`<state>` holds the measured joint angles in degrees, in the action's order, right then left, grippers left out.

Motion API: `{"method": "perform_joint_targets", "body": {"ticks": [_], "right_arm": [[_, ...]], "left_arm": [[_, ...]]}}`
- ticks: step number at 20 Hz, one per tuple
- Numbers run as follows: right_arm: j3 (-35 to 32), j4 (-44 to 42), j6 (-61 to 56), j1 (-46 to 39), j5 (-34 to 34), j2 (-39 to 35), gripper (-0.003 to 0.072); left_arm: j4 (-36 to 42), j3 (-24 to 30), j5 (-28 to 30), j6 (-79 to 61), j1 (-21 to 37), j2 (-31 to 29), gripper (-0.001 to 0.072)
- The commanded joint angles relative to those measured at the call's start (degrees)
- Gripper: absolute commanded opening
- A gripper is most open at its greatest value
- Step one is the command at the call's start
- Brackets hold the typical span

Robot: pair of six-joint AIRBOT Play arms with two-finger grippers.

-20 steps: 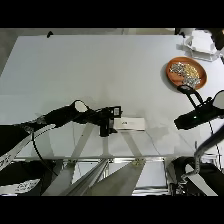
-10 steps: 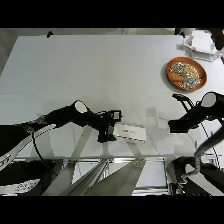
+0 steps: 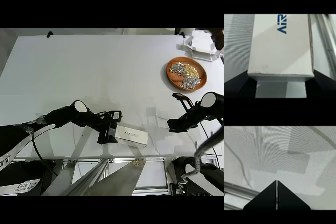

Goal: Fold the box and place the chain.

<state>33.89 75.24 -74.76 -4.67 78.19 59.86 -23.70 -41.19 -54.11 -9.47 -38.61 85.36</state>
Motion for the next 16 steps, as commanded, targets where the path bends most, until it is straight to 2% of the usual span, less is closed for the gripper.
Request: {"method": "perform_joint_targets", "body": {"ticks": [1, 5, 8, 10, 12, 14, 16], "right_arm": [[0.0, 0.0, 0.0, 0.0, -0.7, 0.0, 0.0023], [0.0, 0.0, 0.2, 0.0, -1.3, 0.0, 0.0023], [0.0, 0.0, 0.2, 0.0, -1.3, 0.0, 0.0023], [0.0, 0.0, 0.2, 0.0, -1.4, 0.0, 0.0023], [0.0, -0.3, 0.1, 0.0, -1.5, 0.0, 0.0023], [0.0, -1.0, 0.1, 0.0, -1.5, 0.0, 0.0023], [0.0, -1.5, 0.1, 0.0, -1.8, 0.0, 0.0023]], "left_arm": [[-0.4, 0.0, 7.5, 5.6, 0.2, -1.9, 0.0004], [-7.1, 0.0, 20.6, 20.8, 5.1, -7.9, 0.0002], [-21.4, 0.0, 25.6, 39.4, 13.5, -12.8, 0.0001], [-36.4, 0.0, 24.0, 54.1, 19.7, -15.6, 0.0000], [-51.6, 0.0, 18.8, 67.3, 25.8, -17.1, 0.0001], [-57.3, 0.5, 12.6, 70.5, 31.8, -17.2, 0.0002], [-56.7, 2.4, 10.5, 69.9, 37.1, -17.2, 0.0002]]}}
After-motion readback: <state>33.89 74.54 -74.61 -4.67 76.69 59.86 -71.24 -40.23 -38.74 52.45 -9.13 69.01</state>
